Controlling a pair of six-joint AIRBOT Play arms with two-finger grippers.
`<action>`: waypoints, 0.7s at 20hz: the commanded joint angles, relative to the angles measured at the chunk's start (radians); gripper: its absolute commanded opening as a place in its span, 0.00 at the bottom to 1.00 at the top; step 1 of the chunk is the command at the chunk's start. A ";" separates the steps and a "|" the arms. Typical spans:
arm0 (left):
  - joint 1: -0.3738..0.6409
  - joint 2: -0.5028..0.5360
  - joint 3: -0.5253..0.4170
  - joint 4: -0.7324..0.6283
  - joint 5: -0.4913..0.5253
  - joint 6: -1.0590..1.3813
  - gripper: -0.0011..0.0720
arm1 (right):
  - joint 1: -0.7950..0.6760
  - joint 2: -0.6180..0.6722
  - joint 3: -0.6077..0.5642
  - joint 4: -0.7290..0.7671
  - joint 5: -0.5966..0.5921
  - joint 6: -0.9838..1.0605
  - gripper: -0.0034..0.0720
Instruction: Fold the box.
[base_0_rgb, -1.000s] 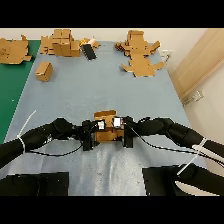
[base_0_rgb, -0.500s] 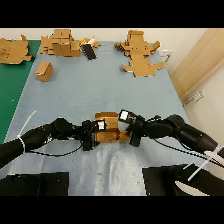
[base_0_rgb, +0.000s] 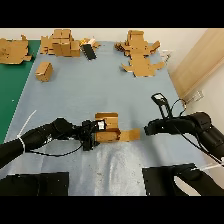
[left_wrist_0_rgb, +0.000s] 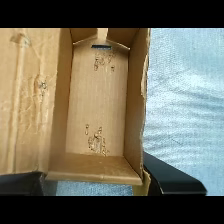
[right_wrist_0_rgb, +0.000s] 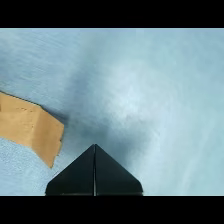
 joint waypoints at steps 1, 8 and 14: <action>0.000 0.000 0.001 0.000 0.000 0.000 0.83 | -0.099 -0.035 -0.023 0.121 -0.060 0.051 0.05; 0.000 0.000 0.001 0.000 0.000 0.000 0.83 | -0.100 -0.197 -0.031 0.369 0.009 -0.063 0.04; 0.000 0.000 0.001 0.000 0.000 0.000 0.83 | -0.100 -0.309 -0.031 0.489 0.039 -0.148 0.04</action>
